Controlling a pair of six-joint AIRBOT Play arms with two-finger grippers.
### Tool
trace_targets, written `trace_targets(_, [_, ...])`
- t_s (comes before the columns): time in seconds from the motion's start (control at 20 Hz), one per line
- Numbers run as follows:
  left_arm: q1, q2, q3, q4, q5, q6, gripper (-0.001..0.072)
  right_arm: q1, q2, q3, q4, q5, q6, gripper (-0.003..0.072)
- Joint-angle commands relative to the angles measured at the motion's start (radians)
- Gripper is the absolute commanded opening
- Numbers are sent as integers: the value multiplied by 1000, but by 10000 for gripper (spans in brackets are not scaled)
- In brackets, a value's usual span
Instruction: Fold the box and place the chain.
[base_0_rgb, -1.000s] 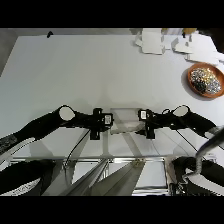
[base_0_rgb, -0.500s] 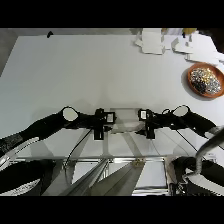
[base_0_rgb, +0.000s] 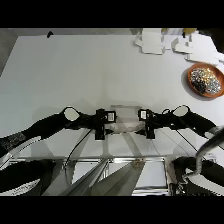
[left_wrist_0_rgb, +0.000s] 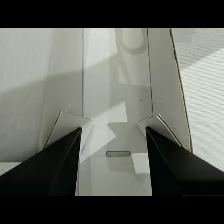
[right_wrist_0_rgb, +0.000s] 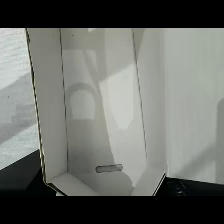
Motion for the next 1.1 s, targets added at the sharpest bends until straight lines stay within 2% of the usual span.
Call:
trace_targets(0.0, [0, -2, 1, 0, 8, -2, 532, 0, 0, 0, -1, 0, -1, 337])
trace_targets(0.05, [0, -1, 1, 0, 6, -9, 528, 0, 0, 0, -1, 0, -1, 337])
trace_targets(0.1, [0, 2, 1, 5, 6, -31, 462, 0, 0, 0, -1, 0, -1, 337])
trace_targets(0.2, [4, 24, 1, 81, -13, -137, 134, 0, 0, 0, -1, 0, -1, 337])
trace_targets(0.25, [11, 45, 1, 135, -29, -214, 54, 0, 0, 0, -1, 0, -1, 337])
trace_targets(0.3, [22, 73, 1, 199, -50, -322, 25, 0, 0, 0, -1, 0, -1, 337])
trace_targets(0.6, [146, 277, 1, 634, -214, -1170, 3, 0, 0, 0, -1, 0, -1, 337])
trace_targets(0.75, [224, 331, 0, 805, -267, -1502, 3, 0, 0, 0, -1, 0, -1, 337])
trace_targets(0.9, [280, 332, -14, 800, -286, -1617, 4, 0, 0, 0, -1, 0, -1, 337])
trace_targets(1.05, [289, 309, -51, 692, -272, -1627, 4, 0, 0, 0, -1, 0, -1, 337])
